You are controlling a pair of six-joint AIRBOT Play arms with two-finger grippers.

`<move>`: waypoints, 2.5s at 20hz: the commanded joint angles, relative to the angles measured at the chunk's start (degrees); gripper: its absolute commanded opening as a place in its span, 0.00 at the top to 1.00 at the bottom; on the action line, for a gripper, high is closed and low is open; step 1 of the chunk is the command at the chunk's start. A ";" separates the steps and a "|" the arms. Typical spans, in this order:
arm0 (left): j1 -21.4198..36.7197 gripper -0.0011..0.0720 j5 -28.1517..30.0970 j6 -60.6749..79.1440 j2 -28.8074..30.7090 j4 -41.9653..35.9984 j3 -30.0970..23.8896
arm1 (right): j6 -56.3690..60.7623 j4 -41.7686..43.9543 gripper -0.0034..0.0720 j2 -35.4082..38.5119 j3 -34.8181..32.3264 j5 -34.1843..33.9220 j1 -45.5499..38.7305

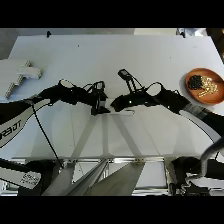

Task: Fold the box and place the chain.

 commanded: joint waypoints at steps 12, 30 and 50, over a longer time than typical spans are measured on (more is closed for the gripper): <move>-0.02 0.36 0.07 -0.31 0.04 -0.22 0.02 | 2.29 -7.23 0.94 0.11 -0.04 2.49 0.52; -0.02 0.36 0.07 -0.31 0.04 -0.22 0.02 | 13.97 -32.87 0.94 22.86 -0.04 -0.22 -31.21; -0.02 0.36 0.13 -0.31 0.04 -0.22 0.02 | 18.18 -37.70 0.94 22.88 -0.04 -0.26 -32.79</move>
